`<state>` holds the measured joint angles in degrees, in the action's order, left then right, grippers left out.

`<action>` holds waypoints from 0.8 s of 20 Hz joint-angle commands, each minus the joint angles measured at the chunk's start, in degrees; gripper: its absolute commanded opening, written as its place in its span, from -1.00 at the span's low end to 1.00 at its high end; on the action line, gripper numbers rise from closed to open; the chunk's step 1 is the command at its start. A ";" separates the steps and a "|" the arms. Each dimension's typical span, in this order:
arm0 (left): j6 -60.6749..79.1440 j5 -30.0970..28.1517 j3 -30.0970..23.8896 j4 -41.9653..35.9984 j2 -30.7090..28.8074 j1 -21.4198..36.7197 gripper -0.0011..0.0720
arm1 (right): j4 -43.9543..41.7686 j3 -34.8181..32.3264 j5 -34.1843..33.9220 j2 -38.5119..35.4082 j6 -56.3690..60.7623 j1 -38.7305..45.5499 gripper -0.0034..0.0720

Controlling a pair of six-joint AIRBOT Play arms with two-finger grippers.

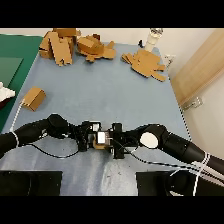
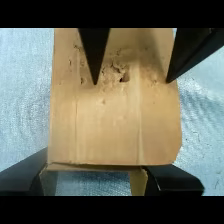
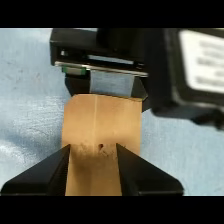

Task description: Fold the box.

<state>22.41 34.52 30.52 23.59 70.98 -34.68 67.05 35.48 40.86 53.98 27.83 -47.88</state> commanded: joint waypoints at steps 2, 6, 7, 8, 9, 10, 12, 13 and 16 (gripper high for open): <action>0.02 -0.07 0.00 0.02 0.00 0.00 -0.19 | 8.70 0.04 0.09 0.00 3.32 -1.88 0.33; 0.02 -0.04 0.00 0.02 -0.02 0.00 -0.18 | 14.21 0.04 0.02 0.00 8.44 -1.88 0.33; 0.02 -0.04 0.00 0.02 -0.02 0.00 -0.18 | 14.21 0.04 0.00 -0.02 8.74 -1.88 0.31; 0.02 -0.04 0.00 0.02 -0.02 0.00 -0.18 | 14.21 0.04 0.02 -0.02 8.79 -1.88 0.22; 0.02 -0.04 0.00 0.02 -0.02 0.00 -0.19 | 14.23 0.04 -0.04 -0.02 8.79 -1.88 0.22; 0.02 -0.04 0.00 0.02 -0.02 0.00 -0.18 | 14.40 0.04 -0.11 -0.02 8.92 -1.88 0.21; 0.02 -0.02 0.00 0.02 -0.02 0.00 -0.18 | 14.78 0.04 -0.13 -0.02 9.88 -1.88 -0.06; 0.02 -0.02 0.00 0.02 0.00 0.00 -0.18 | 14.75 0.04 -0.17 -0.02 9.88 -1.90 -0.14; 0.02 -0.02 0.00 0.04 -0.02 0.00 -0.18 | 14.60 0.59 0.31 -0.04 9.90 -1.90 -0.16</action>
<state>22.31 34.46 30.52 23.53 70.98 -34.68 81.25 35.66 40.97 53.98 37.19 -49.78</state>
